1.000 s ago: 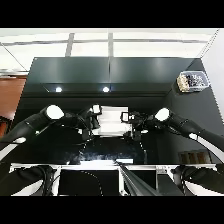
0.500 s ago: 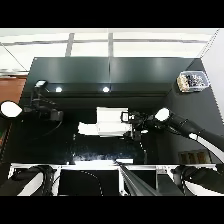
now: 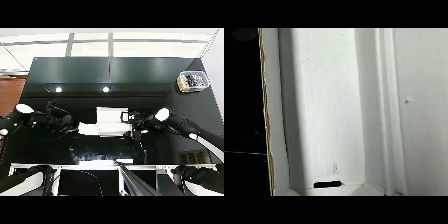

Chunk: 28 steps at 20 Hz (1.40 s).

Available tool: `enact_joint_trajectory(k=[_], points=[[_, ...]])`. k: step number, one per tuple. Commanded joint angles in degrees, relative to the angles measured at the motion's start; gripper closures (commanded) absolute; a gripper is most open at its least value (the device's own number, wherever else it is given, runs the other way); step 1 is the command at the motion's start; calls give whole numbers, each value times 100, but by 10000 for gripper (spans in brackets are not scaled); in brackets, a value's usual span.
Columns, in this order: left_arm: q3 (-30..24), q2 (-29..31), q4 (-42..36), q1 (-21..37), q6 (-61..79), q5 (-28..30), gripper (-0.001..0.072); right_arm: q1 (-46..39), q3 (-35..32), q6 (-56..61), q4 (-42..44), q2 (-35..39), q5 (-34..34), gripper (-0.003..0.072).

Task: Fold the box and place the chain.

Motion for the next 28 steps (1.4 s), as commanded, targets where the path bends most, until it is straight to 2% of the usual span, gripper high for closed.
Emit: enact_joint_trajectory(k=[1, 5, 10, 12, 15, 16, 17, 18, 20, 21, 28], points=[[-15, -321, -339, -643, -2, 367, 681, 0, 0, 2, 0, -4, 2, 579], [-15, -400, -372, -789, 144, 437, 681, 0, 0, 2, 0, -4, 2, 578], [-13, -387, -1373, -785, 1491, 229, 680, 0, 0, 2, 2, -4, 2, 578], [46, -385, -1484, -782, 1635, 55, 678, 0, 0, 2, 2, -4, 2, 578], [232, -348, -1464, -782, 1637, -234, 558, 0, 0, 2, 0, -4, 4, 578], [299, -323, -1464, -782, 1639, -282, 430, 0, 0, 2, 0, -4, 4, 578], [372, -317, -1464, -782, 1639, -337, 222, 0, 0, 2, 0, -4, 2, 578], [448, -319, -1462, -782, 1637, -387, 124, 0, 0, 2, 0, -4, 2, 578], [544, -319, -1467, -800, 1631, -413, 115, 0, 0, 2, 0, -4, 2, 578], [566, -319, -1467, -837, 1626, -402, 70, 0, 0, 4, 2, -4, 2, 578], [568, -319, -1467, -1504, 1488, -184, 78, 0, 0, 4, 2, -4, 0, 578]])
